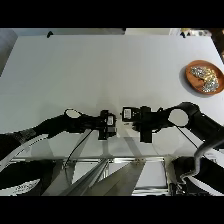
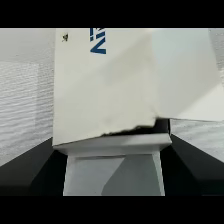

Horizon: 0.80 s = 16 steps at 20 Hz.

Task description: Fold the box and place the chain.

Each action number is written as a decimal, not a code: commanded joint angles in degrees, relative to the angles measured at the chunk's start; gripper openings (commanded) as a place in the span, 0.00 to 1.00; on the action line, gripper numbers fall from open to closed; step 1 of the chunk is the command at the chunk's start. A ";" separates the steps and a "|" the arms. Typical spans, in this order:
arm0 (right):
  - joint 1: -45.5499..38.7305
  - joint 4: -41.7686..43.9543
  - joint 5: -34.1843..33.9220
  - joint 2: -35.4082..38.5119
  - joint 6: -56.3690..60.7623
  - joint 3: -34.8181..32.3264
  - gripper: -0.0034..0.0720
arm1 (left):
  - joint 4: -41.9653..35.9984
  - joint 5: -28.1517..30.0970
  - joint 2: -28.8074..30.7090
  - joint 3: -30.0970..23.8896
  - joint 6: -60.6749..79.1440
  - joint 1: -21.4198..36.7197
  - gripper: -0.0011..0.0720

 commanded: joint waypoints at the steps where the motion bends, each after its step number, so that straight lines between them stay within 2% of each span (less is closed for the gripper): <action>1: 0.02 1.14 1.31 0.33 0.00 0.00 0.20 | 0.00 0.09 0.02 0.00 -0.07 0.04 0.20; 4: 0.70 2.29 1.14 0.66 -0.07 -0.02 0.21 | 0.00 0.09 0.02 0.00 -0.07 0.04 0.20; 5: 1.05 1.68 0.76 0.63 -0.02 -0.02 0.25 | 0.00 0.09 0.02 0.00 -0.07 0.04 0.20; 6: 1.38 0.42 -0.04 0.61 0.00 -0.02 0.35 | 0.00 0.07 0.02 0.00 -0.07 0.04 0.20; 7: 1.38 -0.79 -0.98 0.55 0.00 -0.02 0.35 | 0.00 0.09 0.04 0.00 -0.07 0.04 0.20; 13: 1.38 -3.19 -2.73 -1.51 0.24 -0.02 0.34 | 0.00 0.09 0.02 0.00 -0.07 0.04 0.20; 15: 1.38 -3.19 -3.58 -1.51 0.22 -0.02 0.20 | 0.00 0.09 0.02 0.00 -0.07 0.04 0.20; 16: 1.38 -3.17 -3.91 -1.44 0.24 -0.02 0.19 | 0.00 0.09 0.04 0.00 -0.07 0.04 0.20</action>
